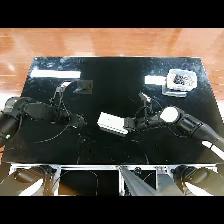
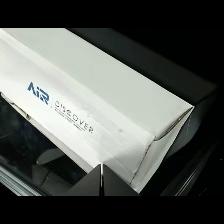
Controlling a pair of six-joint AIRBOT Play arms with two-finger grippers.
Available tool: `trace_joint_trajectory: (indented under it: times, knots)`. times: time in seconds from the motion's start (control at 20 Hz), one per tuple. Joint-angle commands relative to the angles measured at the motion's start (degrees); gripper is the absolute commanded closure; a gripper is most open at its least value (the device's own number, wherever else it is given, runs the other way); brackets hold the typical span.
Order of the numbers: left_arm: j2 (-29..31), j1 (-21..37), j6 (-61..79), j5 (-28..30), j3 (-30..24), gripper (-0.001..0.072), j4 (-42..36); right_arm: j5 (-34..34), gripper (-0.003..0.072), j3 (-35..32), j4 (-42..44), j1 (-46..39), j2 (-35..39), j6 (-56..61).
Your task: Fold the box and place the chain.
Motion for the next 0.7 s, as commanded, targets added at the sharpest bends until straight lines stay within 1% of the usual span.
trace_joint_trajectory:
  times: [0.0, 0.35, 0.5, 0.65]
  knots:
    - [-0.72, 0.0, 0.04, 0.0, 0.0, 0.0163, -0.87, 0.02, 0.0657, 0.0, -1.01, 0.0, -0.13, 0.11]
    - [-0.72, 0.0, 0.07, 0.15, 0.0, 0.0163, -0.9, 0.83, 0.0657, 0.04, 1.49, 0.0, 0.07, -0.13]
    - [-0.72, 0.0, 0.07, 0.17, 0.0, 0.0163, -0.9, 0.98, 0.0657, 0.07, 4.04, 0.0, 0.09, -1.9]
    - [-0.72, 0.0, 0.07, 0.15, 0.0, 0.0163, -0.9, 0.98, 0.0657, 0.07, 4.07, 0.0, 0.13, -1.97]
